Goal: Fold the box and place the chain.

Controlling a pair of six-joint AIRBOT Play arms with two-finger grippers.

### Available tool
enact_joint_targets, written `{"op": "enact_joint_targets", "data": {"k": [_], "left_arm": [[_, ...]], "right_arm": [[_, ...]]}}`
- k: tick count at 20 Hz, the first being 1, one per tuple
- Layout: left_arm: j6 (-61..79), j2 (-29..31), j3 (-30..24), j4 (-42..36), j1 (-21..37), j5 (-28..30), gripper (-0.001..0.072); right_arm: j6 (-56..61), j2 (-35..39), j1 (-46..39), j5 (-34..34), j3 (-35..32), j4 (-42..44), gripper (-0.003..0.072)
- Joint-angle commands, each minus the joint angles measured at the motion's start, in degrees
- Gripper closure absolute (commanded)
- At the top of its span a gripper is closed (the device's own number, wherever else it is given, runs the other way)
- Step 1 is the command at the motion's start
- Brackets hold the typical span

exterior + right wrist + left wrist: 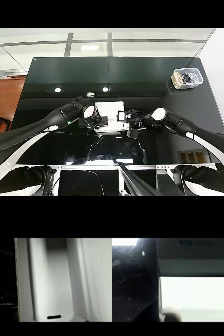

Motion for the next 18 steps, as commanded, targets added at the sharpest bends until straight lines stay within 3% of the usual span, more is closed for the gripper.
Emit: {"op": "enact_joint_targets", "data": {"k": [1, 5, 9, 10, 12, 13, 14, 16, 18], "left_arm": [[0.83, -0.02, 0.04, 0.24, 0.0, -0.52, 0.068], [2.03, -0.02, 0.04, 0.24, 0.0, -0.92, 0.068], [2.25, -0.02, 0.04, 0.22, 0.0, -0.92, 0.068], [2.25, -0.02, 0.04, 0.22, 0.0, -0.92, 0.068], [2.69, -0.02, 0.04, 0.15, 0.0, -0.94, 0.068], [2.91, -0.02, 0.04, 0.07, 0.0, -0.98, 0.068], [2.91, -0.02, 0.04, 0.04, 0.0, -0.98, 0.068], [2.91, -0.02, 0.04, 0.02, 0.0, -0.94, 0.068], [2.89, -0.02, 0.04, 0.02, 0.0, -0.94, 0.068]], "right_arm": [[3.52, 1.42, -0.09, 2.82, -0.02, -5.51, -0.0034], [9.2, 6.82, -0.09, 4.92, -0.02, -16.79, -0.0034], [9.51, 8.66, -0.07, 4.85, -0.02, -17.27, -0.003], [9.53, 8.68, -0.09, 4.79, -0.02, -17.25, 0.0134], [9.55, 8.66, -0.07, 4.68, -0.02, -17.05, 0.0376], [9.66, 8.66, -0.07, 4.68, -0.02, -15.87, 0.0455], [9.9, 8.66, -0.09, 4.68, -0.02, -13.77, 0.046], [10.1, 8.59, -0.07, 4.72, -0.02, -9.07, 0.057], [10.19, 8.17, -0.07, 4.79, -0.04, -3.85, 0.057]]}}
